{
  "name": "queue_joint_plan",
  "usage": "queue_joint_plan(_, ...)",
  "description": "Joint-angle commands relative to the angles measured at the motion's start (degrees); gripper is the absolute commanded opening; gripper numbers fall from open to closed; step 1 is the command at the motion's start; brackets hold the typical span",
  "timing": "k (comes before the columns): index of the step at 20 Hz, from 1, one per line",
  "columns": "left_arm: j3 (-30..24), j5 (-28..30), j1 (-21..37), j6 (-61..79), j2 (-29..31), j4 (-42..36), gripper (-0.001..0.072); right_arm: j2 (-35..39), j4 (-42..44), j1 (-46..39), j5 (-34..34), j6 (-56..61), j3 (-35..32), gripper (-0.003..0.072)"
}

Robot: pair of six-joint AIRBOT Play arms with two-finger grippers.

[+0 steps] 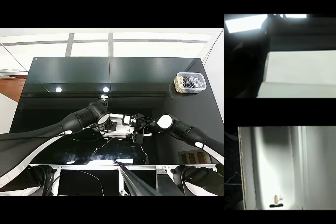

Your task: Fold the box and place the chain.

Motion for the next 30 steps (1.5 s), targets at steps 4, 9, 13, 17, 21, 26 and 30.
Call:
queue_joint_plan(4,0.02,1.01,-0.04,0.42,-0.42,-0.90,0.0031,0.04,0.02,0.04,-0.94,-0.13,0.02,0.0376)
queue_joint_plan(9,0.02,0.98,-0.02,0.59,-0.22,-0.83,0.0031,3.76,-2.99,0.00,1.90,5.49,0.04,0.0720)
queue_joint_plan(13,0.00,1.01,-0.04,0.59,0.33,-0.66,0.0032,11.54,-13.33,-0.02,8.48,13.66,0.04,0.0719)
queue_joint_plan(17,-0.04,1.20,-0.04,0.81,0.46,-0.66,0.0032,14.03,-16.76,-1.77,10.16,15.87,-0.02,0.0720)
queue_joint_plan(21,-0.04,1.53,-0.04,2.56,0.50,-0.63,0.0032,13.90,-16.76,-4.00,11.21,14.19,-0.02,0.0719)
queue_joint_plan(26,-0.04,2.60,-0.02,2.89,0.50,-0.63,0.0032,9.81,-9.75,-3.67,10.82,7.63,-0.09,0.0717)
queue_joint_plan(30,-0.04,2.54,-0.04,3.82,0.48,-0.66,0.0032,8.48,-8.57,-3.69,10.80,7.34,-0.09,0.0352)
